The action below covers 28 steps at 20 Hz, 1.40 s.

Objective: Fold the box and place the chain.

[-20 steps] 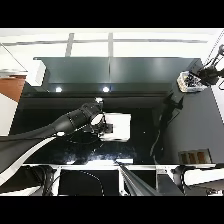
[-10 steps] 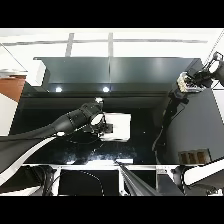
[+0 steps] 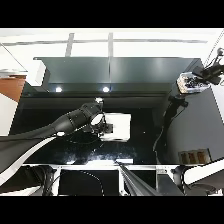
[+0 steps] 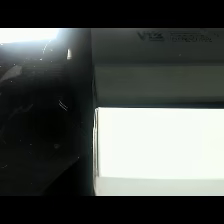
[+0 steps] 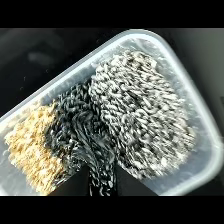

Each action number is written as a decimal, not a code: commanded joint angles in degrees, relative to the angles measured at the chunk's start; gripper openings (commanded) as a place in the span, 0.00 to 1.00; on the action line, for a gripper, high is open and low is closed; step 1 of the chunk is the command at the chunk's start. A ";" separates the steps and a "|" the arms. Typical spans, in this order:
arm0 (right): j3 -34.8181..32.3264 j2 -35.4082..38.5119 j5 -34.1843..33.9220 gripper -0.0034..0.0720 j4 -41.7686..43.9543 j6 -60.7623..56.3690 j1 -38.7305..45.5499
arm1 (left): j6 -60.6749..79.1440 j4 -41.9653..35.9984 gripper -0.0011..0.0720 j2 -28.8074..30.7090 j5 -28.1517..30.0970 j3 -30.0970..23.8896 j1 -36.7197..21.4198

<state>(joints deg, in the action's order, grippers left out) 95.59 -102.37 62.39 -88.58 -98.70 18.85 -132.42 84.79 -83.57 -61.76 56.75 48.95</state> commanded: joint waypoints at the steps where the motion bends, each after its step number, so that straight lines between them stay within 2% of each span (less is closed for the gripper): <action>1: 4.11 3.85 7.48 0.09 2.97 7.48 1.18 | 0.02 0.00 0.06 -0.04 -0.02 0.00 -0.04; 4: 4.28 10.80 8.33 0.09 9.18 11.89 1.64 | 0.00 0.00 0.06 -0.04 -0.02 0.00 -0.04; 8: 4.28 20.90 8.20 0.09 10.88 13.73 1.97 | 0.00 0.02 0.06 -0.04 0.02 0.00 -0.04; 13: 4.24 31.98 18.08 0.09 20.94 21.62 1.97 | 0.02 0.17 0.06 -0.04 -0.02 0.00 -0.04; 17: 2.67 39.30 19.93 0.09 29.59 25.53 0.96 | 0.02 0.02 0.06 -0.04 -0.26 0.00 -0.04; 20: -6.47 45.97 21.94 0.09 30.08 26.32 -3.28 | 0.02 0.04 0.06 -0.04 -0.24 0.00 -0.04; 23: -19.12 51.74 22.49 0.09 33.00 26.36 -9.86 | 0.02 0.04 0.06 -0.04 -0.24 0.00 -0.04; 26: -28.30 52.92 21.64 0.09 37.66 26.51 -16.79 | 0.02 0.04 0.06 -0.04 -0.20 0.00 -0.04; 28: -31.93 52.92 18.08 0.09 40.04 26.49 -21.55 | 0.02 0.02 0.06 -0.04 -0.22 0.00 -0.04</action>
<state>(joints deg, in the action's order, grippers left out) 70.46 -50.81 83.18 -53.17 -72.47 3.42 -132.42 84.82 -83.57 -61.95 56.75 48.95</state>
